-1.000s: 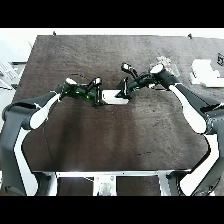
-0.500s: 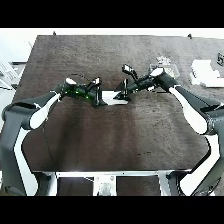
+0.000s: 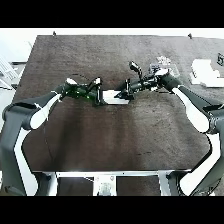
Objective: Fold the box and place the chain.
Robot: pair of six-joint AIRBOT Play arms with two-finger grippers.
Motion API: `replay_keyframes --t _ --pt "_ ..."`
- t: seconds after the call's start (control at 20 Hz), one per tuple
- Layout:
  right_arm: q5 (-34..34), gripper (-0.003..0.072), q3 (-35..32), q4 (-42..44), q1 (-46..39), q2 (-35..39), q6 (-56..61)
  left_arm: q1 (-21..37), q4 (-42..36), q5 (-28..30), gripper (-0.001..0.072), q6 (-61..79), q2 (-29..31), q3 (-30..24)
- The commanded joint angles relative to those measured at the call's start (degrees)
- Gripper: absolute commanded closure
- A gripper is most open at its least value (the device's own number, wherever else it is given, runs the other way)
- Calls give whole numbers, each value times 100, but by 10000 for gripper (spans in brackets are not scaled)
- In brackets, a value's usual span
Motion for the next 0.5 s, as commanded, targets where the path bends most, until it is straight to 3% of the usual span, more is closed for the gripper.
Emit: replay_keyframes --t 0.0,0.1,0.15,0.45 --pt "17 316 4 116 -48 0 -33 9 11 2 239 11 4 -2" --pt "17 604 4 107 -50 0 -11 9 11 2 239 11 4 -2" --pt "15 677 2 98 -50 0 42 9 11 2 239 11 4 -2" --pt "-542 678 -85 -1130 118 -90 820 9 11 0 239 11 4 0"
